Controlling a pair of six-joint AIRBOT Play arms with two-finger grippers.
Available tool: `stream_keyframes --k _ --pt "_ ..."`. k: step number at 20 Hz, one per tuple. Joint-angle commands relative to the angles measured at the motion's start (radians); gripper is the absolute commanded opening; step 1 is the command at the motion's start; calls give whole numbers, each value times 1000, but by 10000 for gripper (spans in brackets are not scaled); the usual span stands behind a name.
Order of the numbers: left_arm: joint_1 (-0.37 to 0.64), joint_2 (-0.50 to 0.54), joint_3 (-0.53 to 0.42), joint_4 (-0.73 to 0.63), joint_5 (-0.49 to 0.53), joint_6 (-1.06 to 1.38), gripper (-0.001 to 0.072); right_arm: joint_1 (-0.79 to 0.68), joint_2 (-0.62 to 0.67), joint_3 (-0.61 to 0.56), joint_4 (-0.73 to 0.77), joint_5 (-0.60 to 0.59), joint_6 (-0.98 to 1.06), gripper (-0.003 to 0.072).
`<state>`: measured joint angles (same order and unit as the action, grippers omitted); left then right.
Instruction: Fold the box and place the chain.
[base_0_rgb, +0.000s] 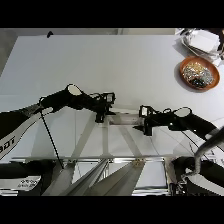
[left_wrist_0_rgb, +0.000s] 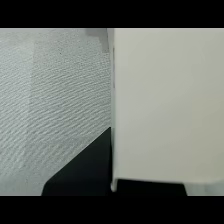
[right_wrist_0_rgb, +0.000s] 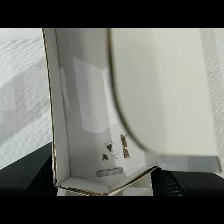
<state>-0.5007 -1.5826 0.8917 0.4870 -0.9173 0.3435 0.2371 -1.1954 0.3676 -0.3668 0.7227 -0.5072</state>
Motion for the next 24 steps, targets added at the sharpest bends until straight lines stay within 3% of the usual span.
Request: stream_keyframes --k 1,15,16,18,19,24 --pt "0 1 0 0 0 0 12 0 1 0 0 0 1 399" --pt "1 1 0 0 5 0 13 0 1 0 0 -1 1 399" --pt "2 2 0 0 4 0 51 0 1 0 0 -1 1 399" --pt "2 11 0 0 6 0 353 0 1 0 0 -1 1 399" --pt "2 20 0 0 8 -6 394 0 1 0 0 -1 1 399" --pt "37 88 0 33 8 -31 394 0 1 0 0 -1 1 399"
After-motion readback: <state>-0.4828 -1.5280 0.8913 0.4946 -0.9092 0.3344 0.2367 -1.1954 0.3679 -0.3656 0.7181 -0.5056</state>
